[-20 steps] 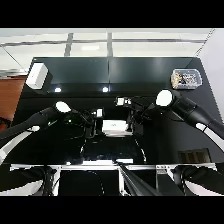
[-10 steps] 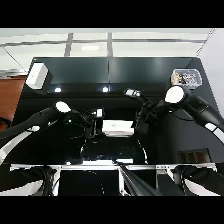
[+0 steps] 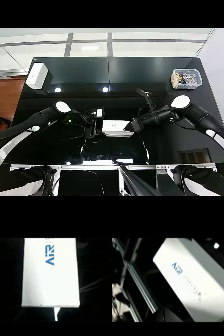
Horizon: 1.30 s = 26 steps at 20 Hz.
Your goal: Fold the box and place the chain.
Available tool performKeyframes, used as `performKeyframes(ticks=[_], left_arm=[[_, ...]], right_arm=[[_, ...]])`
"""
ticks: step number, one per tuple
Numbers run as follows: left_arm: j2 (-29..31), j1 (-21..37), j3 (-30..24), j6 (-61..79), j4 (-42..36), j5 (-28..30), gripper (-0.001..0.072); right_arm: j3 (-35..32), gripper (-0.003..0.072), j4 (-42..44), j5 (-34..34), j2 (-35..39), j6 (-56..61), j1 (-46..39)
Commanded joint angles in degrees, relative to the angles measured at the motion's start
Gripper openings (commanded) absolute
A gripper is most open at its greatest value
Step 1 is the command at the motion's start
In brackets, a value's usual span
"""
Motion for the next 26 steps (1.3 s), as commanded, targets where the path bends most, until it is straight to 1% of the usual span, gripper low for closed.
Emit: performKeyframes(ticks=[1,4,9,11,15,20,22,24,26], left_arm=[[0.0,0.0,0.0,0.0,0.0,0.0,0.0488],[0.0,0.0,0.0,0.0,0.0,0.0,0.0488],[0.0,0.0,0.0,0.0,0.0,0.0,0.0489],[0.0,0.0,0.0,0.0,0.0,0.0,0.0489],[0.0,0.0,0.0,0.0,0.0,0.0,0.0488],[0.0,0.0,0.0,0.0,0.0,0.0,0.0489],[0.0,0.0,0.0,0.0,0.0,0.0,0.0490],[0.0,0.0,0.0,0.0,0.0,0.0,0.0490],[0.0,0.0,0.0,0.0,-0.2,-0.4,0.0490]], right_arm=[[-1.7,0.0015,5.4,-5.9,-0.2,1.1,-0.1],[-2.0,0.0015,5.4,-7.5,-2.0,1.5,-0.1],[-2.0,0.0015,4.2,-5.7,-5.4,1.5,-0.1],[-2.1,0.0015,2.6,-5.7,-5.4,1.6,-0.1],[-2.1,0.0015,2.4,-6.3,-5.4,1.7,-0.1],[-2.1,0.0015,2.3,-9.8,-5.6,2.3,2.4],[-2.1,0.0015,0.8,-11.3,-5.6,2.6,3.6],[-2.1,0.0014,0.5,-11.3,-5.5,2.5,3.3],[-1.7,0.0015,0.3,-9.2,-4.7,2.4,2.0]])
